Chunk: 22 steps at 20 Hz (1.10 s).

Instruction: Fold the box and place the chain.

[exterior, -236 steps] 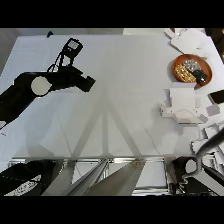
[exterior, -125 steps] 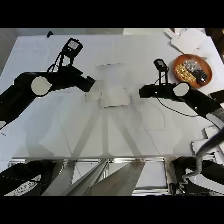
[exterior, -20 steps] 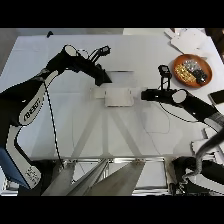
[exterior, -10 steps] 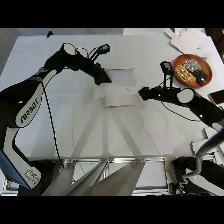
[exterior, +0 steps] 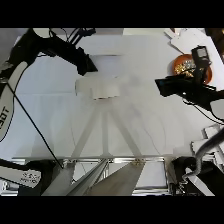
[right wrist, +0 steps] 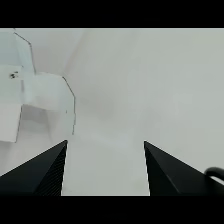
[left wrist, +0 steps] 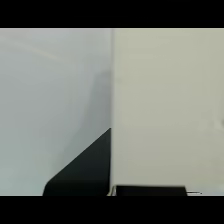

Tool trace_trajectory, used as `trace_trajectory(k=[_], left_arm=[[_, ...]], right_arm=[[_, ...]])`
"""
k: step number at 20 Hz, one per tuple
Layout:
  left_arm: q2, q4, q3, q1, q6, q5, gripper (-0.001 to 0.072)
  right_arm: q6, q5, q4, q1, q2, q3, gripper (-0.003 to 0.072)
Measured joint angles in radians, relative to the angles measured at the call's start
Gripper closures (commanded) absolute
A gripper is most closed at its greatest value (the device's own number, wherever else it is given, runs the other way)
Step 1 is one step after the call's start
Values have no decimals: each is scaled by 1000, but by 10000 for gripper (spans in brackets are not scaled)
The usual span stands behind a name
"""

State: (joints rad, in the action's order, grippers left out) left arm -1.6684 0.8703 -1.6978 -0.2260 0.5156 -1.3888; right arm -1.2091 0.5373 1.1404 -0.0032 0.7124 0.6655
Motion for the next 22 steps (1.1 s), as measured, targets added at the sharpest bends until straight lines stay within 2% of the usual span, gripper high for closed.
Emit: trace_trajectory(k=[6,12,15,18,22], left_arm=[[102,15,6,-7,48,-32,706],[149,2,6,-50,65,-99,703],[154,-22,11,-58,45,-71,701],[156,-98,60,-60,16,-27,701],[155,-176,214,-59,-175,13,701]], right_arm=[[-18,1,42,-18,-58,0,159],[-21,1,50,-19,-66,0,159],[-21,0,51,-19,-67,0,159],[-21,0,52,-19,-67,0,159],[-21,0,52,-19,-67,0,159]])
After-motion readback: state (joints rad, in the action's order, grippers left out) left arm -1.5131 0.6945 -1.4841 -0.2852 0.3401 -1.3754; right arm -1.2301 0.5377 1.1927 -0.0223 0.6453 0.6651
